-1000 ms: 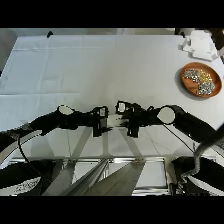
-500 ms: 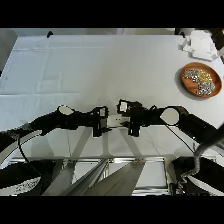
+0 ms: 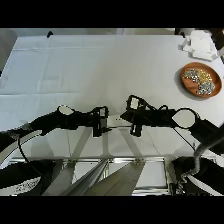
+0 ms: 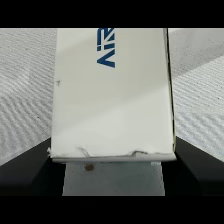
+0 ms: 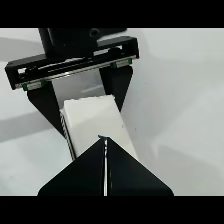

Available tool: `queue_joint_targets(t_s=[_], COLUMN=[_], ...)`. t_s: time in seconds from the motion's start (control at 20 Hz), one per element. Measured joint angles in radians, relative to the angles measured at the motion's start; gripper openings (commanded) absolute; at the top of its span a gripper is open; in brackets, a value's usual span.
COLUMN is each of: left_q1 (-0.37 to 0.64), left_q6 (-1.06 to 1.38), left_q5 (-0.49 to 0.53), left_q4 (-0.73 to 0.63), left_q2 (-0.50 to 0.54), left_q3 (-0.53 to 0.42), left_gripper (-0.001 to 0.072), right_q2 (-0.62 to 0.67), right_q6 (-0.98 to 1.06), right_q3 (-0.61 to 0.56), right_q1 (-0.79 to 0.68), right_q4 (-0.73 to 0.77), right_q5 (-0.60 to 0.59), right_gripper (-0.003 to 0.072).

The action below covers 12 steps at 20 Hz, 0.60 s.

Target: Fold the box and place the chain.

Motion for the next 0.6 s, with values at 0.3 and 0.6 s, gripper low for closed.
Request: queue_joint_targets(t_s=[0.3,0.6], left_q1=[0.000,0.000], left_q6=[0.000,0.000], left_q5=[0.000,0.000], left_q4=[0.000,0.000], left_q2=[0.000,0.000], left_q3=[0.000,0.000], left_gripper=[0.0272,0.0272], right_q2=[-0.003,-0.041], right_q6=[-0.258,-0.346], right_q3=[-0.145,-0.188], right_q1=[-0.062,-0.074], right_q4=[0.373,0.473], right_q5=[-0.031,-0.018], right_gripper=[0.0007,0.0007])
